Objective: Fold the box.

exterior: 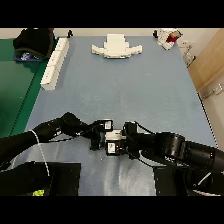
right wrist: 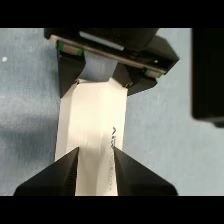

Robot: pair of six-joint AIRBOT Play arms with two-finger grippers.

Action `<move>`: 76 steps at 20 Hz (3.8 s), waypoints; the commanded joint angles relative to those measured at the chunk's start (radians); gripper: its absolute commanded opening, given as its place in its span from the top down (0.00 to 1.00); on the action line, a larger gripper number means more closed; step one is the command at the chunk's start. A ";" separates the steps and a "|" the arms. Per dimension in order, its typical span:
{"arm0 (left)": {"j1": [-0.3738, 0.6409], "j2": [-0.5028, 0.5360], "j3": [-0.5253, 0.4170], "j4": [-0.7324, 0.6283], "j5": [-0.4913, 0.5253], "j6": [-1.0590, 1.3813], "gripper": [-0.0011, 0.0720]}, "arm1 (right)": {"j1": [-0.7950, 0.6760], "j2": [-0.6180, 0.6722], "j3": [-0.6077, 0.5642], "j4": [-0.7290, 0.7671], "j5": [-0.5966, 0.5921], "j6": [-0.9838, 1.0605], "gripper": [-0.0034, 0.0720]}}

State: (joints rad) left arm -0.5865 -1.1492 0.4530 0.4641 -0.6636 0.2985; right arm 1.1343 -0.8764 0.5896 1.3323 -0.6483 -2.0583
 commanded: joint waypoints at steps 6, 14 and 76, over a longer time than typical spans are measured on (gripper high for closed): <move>0.000 0.001 0.000 0.000 0.000 0.000 0.30 | -0.007 0.005 0.003 -0.030 -0.003 0.001 0.54; 0.000 0.001 0.000 0.000 0.000 0.000 0.30 | -0.043 0.003 0.005 0.025 0.002 0.042 0.54; 0.000 0.001 0.000 0.000 0.000 0.000 0.30 | -0.091 0.070 -0.372 0.104 0.653 0.940 0.95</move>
State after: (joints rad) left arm -0.5865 -1.1492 0.4530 0.4633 -0.6640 0.2977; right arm 1.0420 -0.8009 0.2356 1.4380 0.0036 -1.1183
